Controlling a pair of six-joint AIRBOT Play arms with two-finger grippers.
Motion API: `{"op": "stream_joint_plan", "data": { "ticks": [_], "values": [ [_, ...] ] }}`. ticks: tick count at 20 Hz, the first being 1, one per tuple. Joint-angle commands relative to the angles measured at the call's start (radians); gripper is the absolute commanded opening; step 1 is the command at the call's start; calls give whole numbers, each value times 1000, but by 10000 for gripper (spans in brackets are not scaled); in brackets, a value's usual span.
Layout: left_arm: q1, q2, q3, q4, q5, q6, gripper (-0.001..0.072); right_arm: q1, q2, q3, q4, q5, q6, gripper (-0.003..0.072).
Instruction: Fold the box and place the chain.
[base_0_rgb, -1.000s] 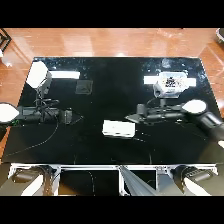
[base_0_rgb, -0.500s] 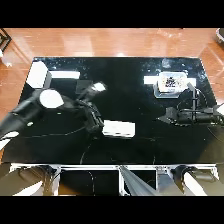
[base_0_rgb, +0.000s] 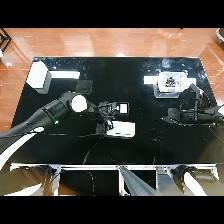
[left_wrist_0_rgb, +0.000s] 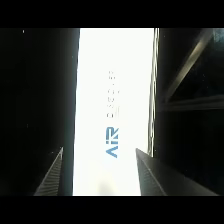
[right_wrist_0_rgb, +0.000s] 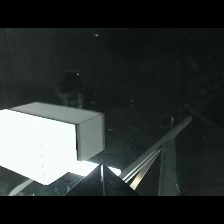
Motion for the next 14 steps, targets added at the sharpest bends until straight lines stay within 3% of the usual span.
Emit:
{"op": "stream_joint_plan", "data": {
  "ticks": [1, 14],
  "values": [
    [-1, -20, 3, -51, 10, 66, 644, -1, 1, 0, -5, -18, 0, 16],
    [-2, -72, 3, -112, 8, 62, 645, -1, 1, -2, -7, -18, 0, 16]
  ]
}}
